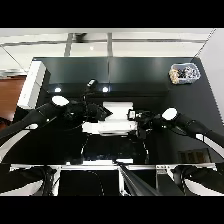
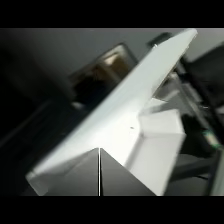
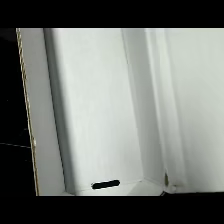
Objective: Fold the box and place the chain.
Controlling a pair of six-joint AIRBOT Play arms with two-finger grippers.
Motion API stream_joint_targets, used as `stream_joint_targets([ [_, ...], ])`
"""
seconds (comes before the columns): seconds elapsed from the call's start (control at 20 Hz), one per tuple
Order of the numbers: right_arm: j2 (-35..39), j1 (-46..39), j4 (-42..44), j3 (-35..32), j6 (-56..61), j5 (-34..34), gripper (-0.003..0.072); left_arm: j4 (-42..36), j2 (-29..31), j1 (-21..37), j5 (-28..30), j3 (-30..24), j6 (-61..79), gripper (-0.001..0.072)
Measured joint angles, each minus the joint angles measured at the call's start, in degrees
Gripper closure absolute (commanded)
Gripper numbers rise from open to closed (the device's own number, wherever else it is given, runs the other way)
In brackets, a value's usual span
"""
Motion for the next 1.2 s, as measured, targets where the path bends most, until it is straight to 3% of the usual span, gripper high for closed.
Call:
stream_joint_targets([
  [0.25, 0.0, 0.0, -0.1, 0.0, 0.0, 0.0, 0.0488, 14.3, -1.9, -1.3, 1.9, 1.7, -10.3, 0.0688],
  [0.5, 0.0, 0.0, -0.1, 0.0, -0.1, 0.0, 0.0488, 19.2, -1.5, -0.5, 0.7, 2.3, -13.6, 0.0689],
  [0.75, 0.0, 0.0, 0.0, 0.0, 0.0, 0.0, 0.0488, 21.3, 8.3, 4.9, -1.7, 1.3, -15.6, 0.0686],
  [1.0, 0.0, 0.0, 0.0, 0.0, 0.0, 0.0, 0.0488, 15.9, 19.9, 11.3, -4.7, -7.9, -7.7, 0.0672],
  [1.05, 0.0, 0.0, 0.0, 0.0, 0.0, 0.0, 0.0488, 15.4, 20.7, 11.7, -6.5, -9.5, -2.9, 0.0401],
  [1.1, 0.0, 0.0, 0.0, 0.0, 0.0, 0.0, 0.0487, 15.0, 21.2, 11.9, -7.7, -10.8, 2.5, -0.001],
  [1.2, 0.0, 0.0, 0.0, 0.0, 0.0, 0.0, 0.0488, 14.7, 21.4, 11.4, -8.7, -12.6, 15.2, 0.0003],
])
